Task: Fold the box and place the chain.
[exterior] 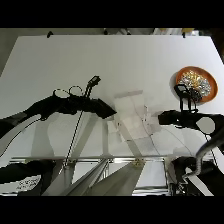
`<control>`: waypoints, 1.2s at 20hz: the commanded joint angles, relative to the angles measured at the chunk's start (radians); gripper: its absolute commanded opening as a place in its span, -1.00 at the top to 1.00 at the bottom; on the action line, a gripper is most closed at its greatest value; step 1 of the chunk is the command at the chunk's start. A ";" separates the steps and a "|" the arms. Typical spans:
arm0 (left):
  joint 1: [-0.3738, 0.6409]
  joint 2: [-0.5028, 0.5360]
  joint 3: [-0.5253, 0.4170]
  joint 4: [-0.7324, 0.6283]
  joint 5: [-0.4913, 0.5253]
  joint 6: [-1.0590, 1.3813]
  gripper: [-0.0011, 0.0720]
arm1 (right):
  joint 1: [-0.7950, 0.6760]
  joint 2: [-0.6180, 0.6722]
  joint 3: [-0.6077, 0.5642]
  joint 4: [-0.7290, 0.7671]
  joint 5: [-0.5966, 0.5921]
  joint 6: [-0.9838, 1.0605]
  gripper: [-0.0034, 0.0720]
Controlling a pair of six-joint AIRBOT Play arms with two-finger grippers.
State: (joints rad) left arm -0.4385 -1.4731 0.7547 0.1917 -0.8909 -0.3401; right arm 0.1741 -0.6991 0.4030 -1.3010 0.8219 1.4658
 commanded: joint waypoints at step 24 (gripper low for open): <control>-0.105 -0.159 0.126 0.071 0.027 0.210 0.96 | 0.001 0.001 0.000 0.011 0.005 0.000 0.86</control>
